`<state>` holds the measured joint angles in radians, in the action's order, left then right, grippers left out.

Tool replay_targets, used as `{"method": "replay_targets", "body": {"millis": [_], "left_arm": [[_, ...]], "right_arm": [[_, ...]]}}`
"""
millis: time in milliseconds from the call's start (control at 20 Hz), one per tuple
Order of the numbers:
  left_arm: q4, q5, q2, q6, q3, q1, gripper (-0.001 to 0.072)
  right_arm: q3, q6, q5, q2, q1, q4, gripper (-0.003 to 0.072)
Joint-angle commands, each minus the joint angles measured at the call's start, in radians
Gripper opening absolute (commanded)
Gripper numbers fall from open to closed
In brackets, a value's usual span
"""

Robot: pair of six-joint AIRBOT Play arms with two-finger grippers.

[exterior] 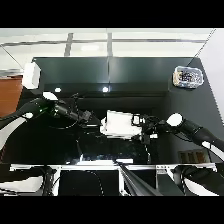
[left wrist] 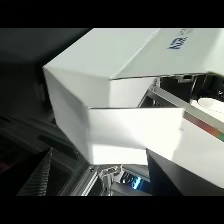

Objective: Fold the box and place the chain.

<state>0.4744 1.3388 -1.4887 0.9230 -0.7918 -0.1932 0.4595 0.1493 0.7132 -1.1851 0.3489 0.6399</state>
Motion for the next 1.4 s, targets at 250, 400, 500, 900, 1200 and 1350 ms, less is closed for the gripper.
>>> {"method": "replay_targets", "body": {"millis": [250, 400, 500, 900, 1200, 1350], "left_arm": [[0.013, -0.004, 0.028, 0.053, -0.022, -0.057, 0.0625], [0.016, -0.04, 0.028, 0.11, -0.037, -0.093, 0.0624], [0.032, -0.058, 0.028, 0.148, -0.052, -0.113, 0.0625], [0.253, -0.093, 0.028, 0.356, -0.161, -0.213, 0.0623], [0.338, -0.102, 0.028, 0.473, -0.234, -0.281, 0.0624], [0.336, -0.092, 0.028, 0.473, -0.251, -0.294, 0.0623]], "right_arm": [[-0.001, 0.0, 0.0, -0.001, 0.0, 0.0, 0.0135], [-0.001, 0.0, 0.0, -0.001, 0.0, 0.0, 0.0135], [-0.001, 0.0, 0.0, -0.001, 0.0, 0.0, 0.0135], [-0.001, 0.0, 0.0, -0.001, 0.0, 0.0, 0.0135], [-0.001, 0.0, 0.0, -0.001, 0.0, 0.0, 0.0135], [-0.001, 0.0, 0.0, -0.001, 0.0, 0.0, 0.0135]]}}
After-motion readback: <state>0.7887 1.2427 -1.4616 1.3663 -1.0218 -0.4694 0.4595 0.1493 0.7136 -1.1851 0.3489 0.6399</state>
